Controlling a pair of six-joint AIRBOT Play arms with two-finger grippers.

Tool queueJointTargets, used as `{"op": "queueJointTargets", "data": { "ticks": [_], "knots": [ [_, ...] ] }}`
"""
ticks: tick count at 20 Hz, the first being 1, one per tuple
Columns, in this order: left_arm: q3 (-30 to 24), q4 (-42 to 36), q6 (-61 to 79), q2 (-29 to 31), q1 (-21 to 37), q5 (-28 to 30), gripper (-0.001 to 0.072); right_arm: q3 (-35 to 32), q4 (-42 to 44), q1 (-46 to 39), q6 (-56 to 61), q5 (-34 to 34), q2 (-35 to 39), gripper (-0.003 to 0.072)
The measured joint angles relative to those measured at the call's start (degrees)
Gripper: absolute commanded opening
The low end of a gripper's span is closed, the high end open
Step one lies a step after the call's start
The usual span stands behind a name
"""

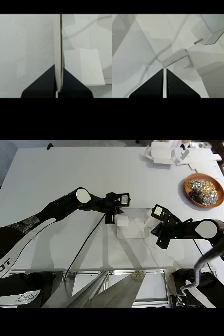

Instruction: Fold the box and place the chain.

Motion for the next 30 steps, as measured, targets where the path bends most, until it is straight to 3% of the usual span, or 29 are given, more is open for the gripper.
{"op": "queueJointTargets", "data": {
  "ticks": [10,23,24,28,30],
  "knots": [
    [0.0,0.0,-0.1,-0.6,0.0,-0.4,0.0006,-0.7,-3.4,0.0,-10.9,3.0,0.0,0.0016],
    [0.0,0.0,0.0,-1.0,0.0,-2.1,0.0006,-0.9,-4.2,0.0,-14.3,3.6,0.0,0.0018],
    [0.0,0.0,0.0,-1.0,0.0,-2.1,0.0006,-0.9,-3.8,0.0,-14.4,3.4,0.0,0.0032],
    [0.0,0.0,0.0,-1.0,0.0,-2.4,0.0006,-0.9,1.2,0.0,-14.6,-3.3,0.0,0.0381],
    [0.0,0.0,0.0,-1.0,0.0,-2.6,0.0006,-0.9,3.1,0.0,-13.4,-10.0,-0.1,0.042]
  ]
}}
